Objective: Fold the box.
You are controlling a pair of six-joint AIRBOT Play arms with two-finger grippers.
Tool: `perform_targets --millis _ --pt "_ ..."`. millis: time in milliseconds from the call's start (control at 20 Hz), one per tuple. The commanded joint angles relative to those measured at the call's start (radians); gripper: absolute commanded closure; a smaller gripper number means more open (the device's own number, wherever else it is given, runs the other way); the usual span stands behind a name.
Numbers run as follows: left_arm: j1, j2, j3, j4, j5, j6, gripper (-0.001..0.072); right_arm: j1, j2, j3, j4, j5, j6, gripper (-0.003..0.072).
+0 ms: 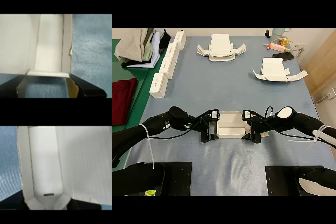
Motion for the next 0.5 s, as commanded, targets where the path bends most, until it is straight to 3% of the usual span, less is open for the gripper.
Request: perform_targets --millis 0,450 --pt "-0.023 -0.013 0.002 -0.007 0.003 0.034 0.0008 0.000 -0.001 0.001 0.000 0.000 0.000 0.0146" --pt "-0.051 -0.016 0.002 -0.003 0.037 0.036 0.0010 0.000 -0.001 0.000 0.000 0.000 0.000 0.0147"
